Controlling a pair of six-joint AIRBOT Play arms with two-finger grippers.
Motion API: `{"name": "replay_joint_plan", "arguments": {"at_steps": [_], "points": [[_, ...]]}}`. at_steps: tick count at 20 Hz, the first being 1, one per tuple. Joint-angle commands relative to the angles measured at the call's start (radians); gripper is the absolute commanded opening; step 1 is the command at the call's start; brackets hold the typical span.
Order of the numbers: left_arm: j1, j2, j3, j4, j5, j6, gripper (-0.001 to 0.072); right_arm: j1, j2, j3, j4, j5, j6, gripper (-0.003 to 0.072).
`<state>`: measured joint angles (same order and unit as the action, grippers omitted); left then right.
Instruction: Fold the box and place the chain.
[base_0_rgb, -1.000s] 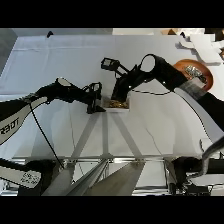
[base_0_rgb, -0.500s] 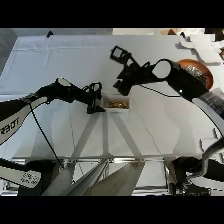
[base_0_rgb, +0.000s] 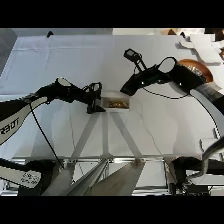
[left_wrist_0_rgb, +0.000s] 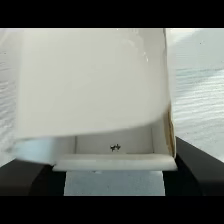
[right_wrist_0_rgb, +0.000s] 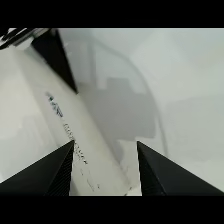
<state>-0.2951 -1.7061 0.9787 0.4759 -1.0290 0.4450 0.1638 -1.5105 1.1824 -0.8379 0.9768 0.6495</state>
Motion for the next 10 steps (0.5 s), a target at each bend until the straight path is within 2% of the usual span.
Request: {"name": "replay_joint_plan", "arguments": {"at_steps": [1, 5, 10], "points": [[0.0, 0.001, 0.0, 0.0, 0.0, 0.0, 0.0493, 0.008, -0.019, 0.0, 0.008, 0.098, -0.145, 0.0439], [0.0, 0.001, 0.0, 0.0, 0.0, 0.0, 0.0493, 0.066, -0.014, -0.019, 0.0, 0.039, -0.367, 0.0439], [0.0, 0.001, 0.0, 0.0, 0.0, 0.0, 0.0493, 0.137, 0.041, -0.101, -0.012, -0.171, -0.374, 0.0439]]}}
